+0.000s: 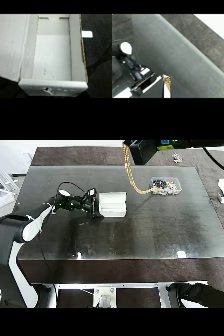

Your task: Fold the box and place the chain.

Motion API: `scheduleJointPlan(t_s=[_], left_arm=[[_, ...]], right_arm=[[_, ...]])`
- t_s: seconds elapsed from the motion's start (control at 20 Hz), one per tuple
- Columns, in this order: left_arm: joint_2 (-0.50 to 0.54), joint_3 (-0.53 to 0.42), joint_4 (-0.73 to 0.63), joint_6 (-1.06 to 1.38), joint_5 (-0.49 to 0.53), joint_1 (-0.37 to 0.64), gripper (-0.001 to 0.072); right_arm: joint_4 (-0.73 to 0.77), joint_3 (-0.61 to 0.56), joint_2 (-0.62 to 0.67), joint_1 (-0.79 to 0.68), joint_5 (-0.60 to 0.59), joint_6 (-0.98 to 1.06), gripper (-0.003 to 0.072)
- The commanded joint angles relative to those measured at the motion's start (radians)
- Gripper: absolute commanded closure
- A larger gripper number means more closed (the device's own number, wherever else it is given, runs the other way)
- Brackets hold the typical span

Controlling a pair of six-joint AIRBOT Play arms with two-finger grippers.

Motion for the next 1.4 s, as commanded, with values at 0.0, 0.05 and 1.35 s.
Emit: scheduleJointPlan(t_s=[0.0,0.05,1.35], left_arm=[[0.0,0.0,0.0,0.0,0.0,0.001,0.0358],[0.0,0.0,0.0,0.0,0.0,0.001,0.0358],[0.0,0.0,0.0,-0.003,-0.002,0.001,0.0357]], right_arm=[[0.016,-0.017,0.0,0.016,0.024,0.003,0.068],[0.04,-0.034,-0.001,0.016,0.024,0.003,0.0681],[0.092,-0.544,-0.318,0.0,-0.341,0.01,0.068]])
